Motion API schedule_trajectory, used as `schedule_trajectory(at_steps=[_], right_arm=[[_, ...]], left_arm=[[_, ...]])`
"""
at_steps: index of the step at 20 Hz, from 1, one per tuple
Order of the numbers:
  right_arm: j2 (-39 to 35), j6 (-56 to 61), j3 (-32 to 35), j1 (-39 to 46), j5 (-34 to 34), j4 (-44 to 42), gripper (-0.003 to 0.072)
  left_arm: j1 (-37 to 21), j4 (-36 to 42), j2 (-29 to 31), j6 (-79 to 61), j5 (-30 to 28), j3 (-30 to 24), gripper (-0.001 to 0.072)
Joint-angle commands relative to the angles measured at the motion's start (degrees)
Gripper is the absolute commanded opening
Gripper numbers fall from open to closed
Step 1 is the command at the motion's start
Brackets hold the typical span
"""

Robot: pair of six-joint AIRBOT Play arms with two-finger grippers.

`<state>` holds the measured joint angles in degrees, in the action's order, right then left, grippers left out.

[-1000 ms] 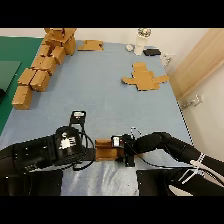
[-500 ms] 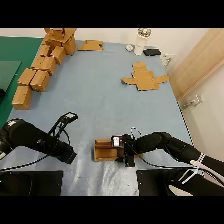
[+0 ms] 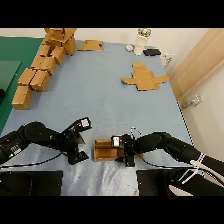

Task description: Fold the box.

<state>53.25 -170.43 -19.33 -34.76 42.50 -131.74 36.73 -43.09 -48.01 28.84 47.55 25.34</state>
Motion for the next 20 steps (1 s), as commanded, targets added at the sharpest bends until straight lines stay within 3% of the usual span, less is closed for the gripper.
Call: schedule_trajectory(at_steps=[1, 7, 12, 20], right_arm=[[0.0, 0.0, 0.0, 0.0, 0.0, 0.0, 0.0508], [0.0, 0.0, 0.0, 0.0, 0.0, 0.0, 0.0508], [0.0, 0.0, 0.0, 0.0, 0.0, 0.0, 0.0508], [0.0, 0.0, 0.0, 0.0, 0.0, 0.0, 0.0508]], left_arm=[[5.0, 0.7, -5.1, -12.8, -7.2, -0.2, 0.0697], [6.2, 1.0, -6.1, -17.8, -8.2, -2.1, 0.0697], [6.2, 9.1, -6.1, -23.1, -10.0, -2.5, 0.0696], [6.2, 10.2, -6.7, -25.5, -9.9, -2.7, 0.0696]])
